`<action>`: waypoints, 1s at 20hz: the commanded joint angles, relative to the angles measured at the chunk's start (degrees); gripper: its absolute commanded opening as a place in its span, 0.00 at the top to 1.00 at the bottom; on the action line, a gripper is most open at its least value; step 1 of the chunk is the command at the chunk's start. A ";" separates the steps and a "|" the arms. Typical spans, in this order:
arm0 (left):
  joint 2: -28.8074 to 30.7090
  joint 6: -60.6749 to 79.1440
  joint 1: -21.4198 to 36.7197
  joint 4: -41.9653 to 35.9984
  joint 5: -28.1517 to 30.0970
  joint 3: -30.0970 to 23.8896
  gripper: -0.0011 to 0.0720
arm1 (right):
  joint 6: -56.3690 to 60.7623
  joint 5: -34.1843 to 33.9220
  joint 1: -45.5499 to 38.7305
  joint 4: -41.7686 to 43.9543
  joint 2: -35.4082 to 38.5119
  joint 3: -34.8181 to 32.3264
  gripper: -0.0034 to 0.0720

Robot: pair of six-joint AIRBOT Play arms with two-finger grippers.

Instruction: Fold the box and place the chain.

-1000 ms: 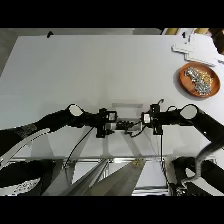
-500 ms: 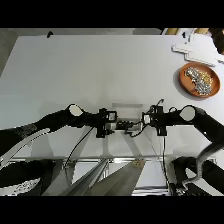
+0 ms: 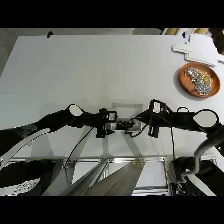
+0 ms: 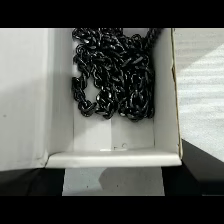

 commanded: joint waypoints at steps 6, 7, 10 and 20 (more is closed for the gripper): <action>0.00 0.02 0.00 0.00 0.02 0.02 0.69 | 0.39 -12.72 14.47 10.16 -9.35 0.00 0.93; 0.00 0.02 0.00 0.00 0.00 0.02 0.69 | 0.39 -13.64 14.86 10.08 -10.64 0.00 0.93; 0.00 0.02 0.00 0.00 0.00 0.02 0.69 | 0.35 -14.62 14.49 8.61 -11.98 0.07 0.65; 0.00 0.02 0.00 0.00 0.00 0.02 0.69 | -1.49 4.20 -11.61 -12.33 0.66 -0.02 0.66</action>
